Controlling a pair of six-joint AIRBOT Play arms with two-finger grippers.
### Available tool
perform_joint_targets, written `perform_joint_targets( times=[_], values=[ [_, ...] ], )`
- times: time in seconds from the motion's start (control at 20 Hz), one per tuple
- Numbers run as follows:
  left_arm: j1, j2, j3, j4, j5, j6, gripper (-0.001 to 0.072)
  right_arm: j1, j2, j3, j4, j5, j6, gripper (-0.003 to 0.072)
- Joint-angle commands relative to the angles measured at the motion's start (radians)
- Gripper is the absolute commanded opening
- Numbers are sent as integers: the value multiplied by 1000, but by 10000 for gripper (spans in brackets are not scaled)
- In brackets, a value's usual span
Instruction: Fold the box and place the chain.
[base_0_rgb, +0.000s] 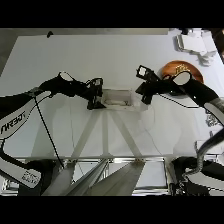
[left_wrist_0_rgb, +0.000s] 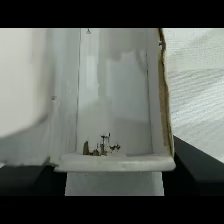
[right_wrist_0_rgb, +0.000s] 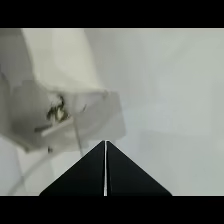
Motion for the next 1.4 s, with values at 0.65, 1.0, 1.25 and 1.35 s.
perform_joint_targets(
  times=[0.65,1.0,1.25,1.35],
  values=[
    [0,0,0,0,0,0,275,72,-1,-132,224,-29,-302,227],
    [0,0,0,0,0,0,275,93,-47,-132,327,-27,-353,241],
    [0,0,0,0,0,0,275,108,-47,-132,318,-33,-335,244],
    [0,0,0,0,0,0,275,108,-26,-132,259,-33,-246,10]
  ],
)
